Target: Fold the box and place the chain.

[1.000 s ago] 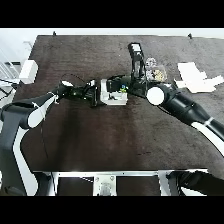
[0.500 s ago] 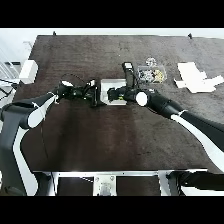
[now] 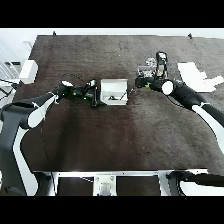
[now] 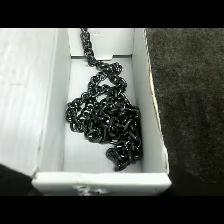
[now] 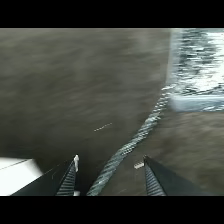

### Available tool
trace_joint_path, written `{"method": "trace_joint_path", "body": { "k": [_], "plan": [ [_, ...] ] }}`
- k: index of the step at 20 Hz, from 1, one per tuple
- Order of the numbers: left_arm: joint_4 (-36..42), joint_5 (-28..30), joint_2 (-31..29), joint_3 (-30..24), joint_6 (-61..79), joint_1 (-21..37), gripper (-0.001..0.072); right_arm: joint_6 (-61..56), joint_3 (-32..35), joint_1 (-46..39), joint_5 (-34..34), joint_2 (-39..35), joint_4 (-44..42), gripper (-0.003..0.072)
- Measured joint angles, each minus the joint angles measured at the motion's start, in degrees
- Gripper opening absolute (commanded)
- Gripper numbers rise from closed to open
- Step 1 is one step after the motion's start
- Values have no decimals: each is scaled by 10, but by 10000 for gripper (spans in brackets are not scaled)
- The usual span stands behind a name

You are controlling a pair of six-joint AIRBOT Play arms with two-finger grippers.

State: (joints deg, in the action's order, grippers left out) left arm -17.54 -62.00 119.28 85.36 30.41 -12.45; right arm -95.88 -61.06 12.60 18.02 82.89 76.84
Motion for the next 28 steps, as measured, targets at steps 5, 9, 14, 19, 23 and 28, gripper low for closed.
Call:
{"method": "trace_joint_path", "body": {
  "k": [5,9,14,19,23,28],
  "plan": [
    [0,0,0,0,0,0,279,-1,-36,-21,-57,103,-33,465],
    [0,0,0,0,0,0,280,-2,-99,-19,-71,184,-54,424],
    [0,0,0,0,0,0,280,-2,-163,-15,-79,252,-83,15],
    [0,0,0,0,0,0,279,3,-154,-7,-79,197,-75,12],
    [0,0,0,0,0,0,280,5,-100,10,-53,42,-37,12],
    [0,0,0,0,0,0,279,5,-71,73,-25,-121,5,12]
  ]
}}
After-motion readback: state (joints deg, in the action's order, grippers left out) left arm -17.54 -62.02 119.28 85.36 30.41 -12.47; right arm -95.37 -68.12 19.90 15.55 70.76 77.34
